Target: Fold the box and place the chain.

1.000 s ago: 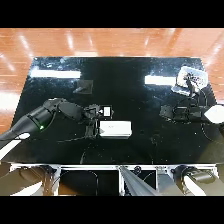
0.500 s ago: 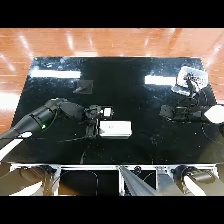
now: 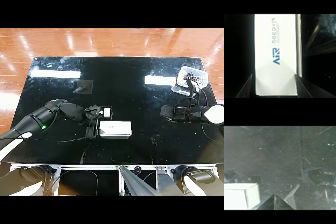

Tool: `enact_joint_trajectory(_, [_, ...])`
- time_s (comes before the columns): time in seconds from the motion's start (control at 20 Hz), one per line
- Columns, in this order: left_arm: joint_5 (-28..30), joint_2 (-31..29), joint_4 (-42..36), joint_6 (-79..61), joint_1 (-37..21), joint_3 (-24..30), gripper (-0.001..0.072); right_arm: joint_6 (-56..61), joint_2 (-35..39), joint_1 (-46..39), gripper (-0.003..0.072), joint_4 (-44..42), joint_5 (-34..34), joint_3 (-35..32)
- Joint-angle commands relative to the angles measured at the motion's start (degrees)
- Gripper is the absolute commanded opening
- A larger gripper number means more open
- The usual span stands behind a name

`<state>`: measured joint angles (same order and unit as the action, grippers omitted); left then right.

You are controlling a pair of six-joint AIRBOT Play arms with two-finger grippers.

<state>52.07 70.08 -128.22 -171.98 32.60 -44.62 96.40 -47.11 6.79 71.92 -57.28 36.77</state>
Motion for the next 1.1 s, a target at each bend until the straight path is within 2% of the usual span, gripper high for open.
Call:
enact_joint_trajectory(0.0, [0.0, 0.2, 0.0, 0.0, 0.0, 0.0, 0.0629, 0.0, 0.0, 0.0, 0.0026, 0.2, 0.0, 0.1])
enact_joint_trajectory(1.05, [1.2, -0.5, -1.6, 0.3, 0.1, 0.0, 0.0629, 0.0, 0.0, 0.0, 0.0026, 0.1, -0.3, 0.1])
